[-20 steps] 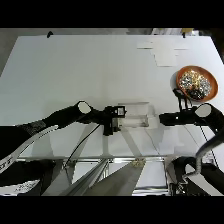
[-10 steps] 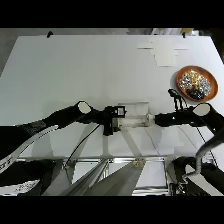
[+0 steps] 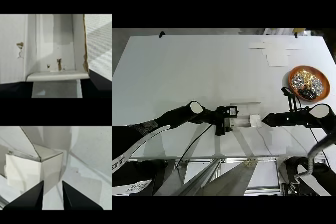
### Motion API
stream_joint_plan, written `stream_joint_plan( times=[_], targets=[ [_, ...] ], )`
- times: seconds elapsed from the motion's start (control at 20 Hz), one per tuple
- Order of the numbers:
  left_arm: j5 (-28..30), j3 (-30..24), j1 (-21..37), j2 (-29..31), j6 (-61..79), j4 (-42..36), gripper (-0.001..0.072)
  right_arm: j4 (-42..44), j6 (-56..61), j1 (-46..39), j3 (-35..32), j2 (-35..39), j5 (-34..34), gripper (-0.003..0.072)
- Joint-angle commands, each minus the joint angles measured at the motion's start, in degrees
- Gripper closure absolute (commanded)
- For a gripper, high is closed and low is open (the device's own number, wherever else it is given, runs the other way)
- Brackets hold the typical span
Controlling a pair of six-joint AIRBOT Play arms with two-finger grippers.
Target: Fold the box and place the chain.
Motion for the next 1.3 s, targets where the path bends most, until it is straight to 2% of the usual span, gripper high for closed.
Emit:
stream_joint_plan(
  times=[0.0, 0.45, 0.55, 0.65, 0.85, 1.1, 1.25],
  targets=[
    [0.0, -0.02, 0.0, 0.02, 0.0, 0.0, 0.0439, 0.5, -0.09, 0.07, 0.0, 0.74, 1.6, 0.0415],
    [0.02, -0.02, 0.0, 0.02, 0.0, 0.0, 0.0439, 0.87, 0.04, 0.09, 0.02, 2.54, 0.83, 0.0413],
    [0.02, -0.02, 0.0, 0.04, 0.0, 0.0, 0.0439, 0.87, 0.39, 0.09, 0.02, 2.54, 0.22, 0.0376],
    [0.0, -0.02, 0.0, 0.04, 0.0, 0.0, 0.0439, 0.87, 0.57, 0.09, 0.02, 2.54, 0.02, 0.0286],
    [0.0, -0.02, 0.0, 0.04, 0.0, 0.0, 0.0439, 0.92, 1.7, 0.15, 0.02, 2.47, -1.14, 0.0271],
    [0.02, -0.02, 0.0, 0.04, 0.0, 0.0, 0.0439, -0.74, 5.68, 9.09, 0.09, 2.47, -5.27, 0.0272],
    [0.02, -0.02, 0.0, 0.04, 0.0, 0.0, 0.0439, -6.67, 11.52, 12.31, 1.29, 2.43, -7.54, 0.0273]
  ],
)
